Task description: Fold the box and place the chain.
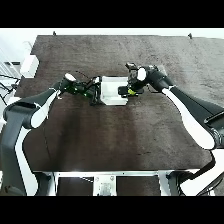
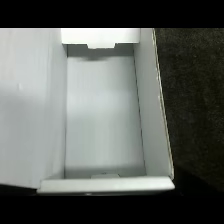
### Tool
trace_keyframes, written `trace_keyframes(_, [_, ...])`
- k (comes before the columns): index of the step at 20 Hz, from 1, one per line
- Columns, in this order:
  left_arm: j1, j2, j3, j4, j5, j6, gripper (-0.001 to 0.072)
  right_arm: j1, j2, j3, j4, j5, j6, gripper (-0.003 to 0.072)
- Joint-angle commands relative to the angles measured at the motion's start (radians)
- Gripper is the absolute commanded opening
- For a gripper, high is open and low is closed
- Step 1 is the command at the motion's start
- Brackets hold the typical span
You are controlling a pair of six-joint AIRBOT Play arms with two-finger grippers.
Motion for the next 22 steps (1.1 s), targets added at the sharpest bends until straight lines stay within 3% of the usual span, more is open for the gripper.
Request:
trace_keyframes(1, [0.001,0.000,0.000,0.000,0.000,0.000,0.0420,0.017,-0.036,0.064,-0.092,0.061,0.079,0.0422])
trace_keyframes(10, [0.001,0.000,0.000,0.000,0.000,0.000,0.0420,0.019,-0.174,0.247,-0.120,0.291,0.101,0.0422])
trace_keyframes(15, [0.001,0.000,0.000,0.000,0.000,0.000,0.0420,0.023,-0.190,0.262,-0.132,0.297,0.154,0.0407])
trace_keyframes(16, [0.001,0.000,0.000,0.000,0.000,0.000,0.0420,0.024,-0.191,0.262,-0.137,0.296,0.163,0.0354])
trace_keyframes(19, [0.001,0.000,0.000,0.000,0.000,0.000,0.0420,0.026,-0.195,0.263,-0.135,0.294,0.203,0.0330])
trace_keyframes(22, [0.001,0.000,0.000,0.000,0.000,0.000,0.0420,0.037,-0.195,0.263,-0.135,0.294,0.210,0.0236])
